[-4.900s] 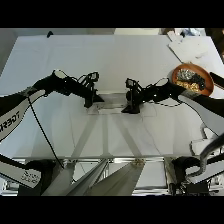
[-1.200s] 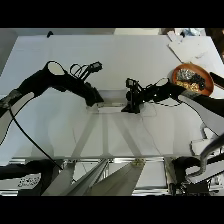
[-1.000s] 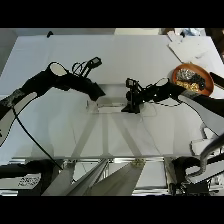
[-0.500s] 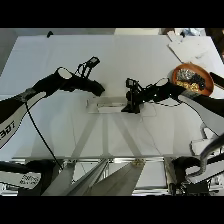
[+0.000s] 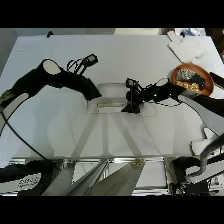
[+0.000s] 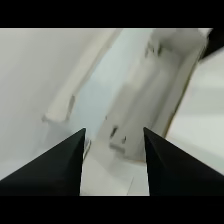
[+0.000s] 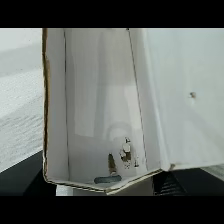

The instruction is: Fold the box and place the chain.

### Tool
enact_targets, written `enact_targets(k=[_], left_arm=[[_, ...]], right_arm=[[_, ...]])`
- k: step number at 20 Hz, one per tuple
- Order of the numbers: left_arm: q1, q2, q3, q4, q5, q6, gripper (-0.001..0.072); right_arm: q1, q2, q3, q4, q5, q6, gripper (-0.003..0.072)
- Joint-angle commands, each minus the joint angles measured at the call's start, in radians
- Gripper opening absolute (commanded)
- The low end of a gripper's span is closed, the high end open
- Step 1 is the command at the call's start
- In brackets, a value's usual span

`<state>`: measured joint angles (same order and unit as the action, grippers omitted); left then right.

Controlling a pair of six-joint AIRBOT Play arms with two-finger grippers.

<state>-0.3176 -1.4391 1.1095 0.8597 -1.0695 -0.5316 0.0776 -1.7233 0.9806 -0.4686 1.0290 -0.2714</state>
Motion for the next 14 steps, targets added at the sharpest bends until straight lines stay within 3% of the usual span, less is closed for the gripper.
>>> enact_targets(k=[1,2,3,5,10,14], left_arm=[[0.002,0.051,0.0,0.21,-0.079,0.149,0.0416],[0.002,0.049,-0.005,0.22,-0.078,0.179,0.0417],[0.002,0.046,-0.019,0.22,-0.065,0.217,0.0475],[0.002,0.045,-0.067,0.222,0.009,0.279,0.0684],[0.002,0.043,-0.187,0.164,0.149,0.528,0.0693],[0.001,0.007,-0.196,0.076,0.197,0.581,0.0693]], right_arm=[[0.0,0.001,0.0,0.0,0.0,0.0,0.0535],[0.0,0.001,0.0,0.0,0.0,0.0,0.0535],[0.0,0.001,0.0,0.0,0.0,0.0,0.0535],[0.0,0.001,0.0,0.0,0.0,0.0,0.0535],[0.0,0.001,0.0,0.0,0.0,0.0,0.0535],[0.0,0.001,0.0,0.0,0.0,0.0,0.0535]])
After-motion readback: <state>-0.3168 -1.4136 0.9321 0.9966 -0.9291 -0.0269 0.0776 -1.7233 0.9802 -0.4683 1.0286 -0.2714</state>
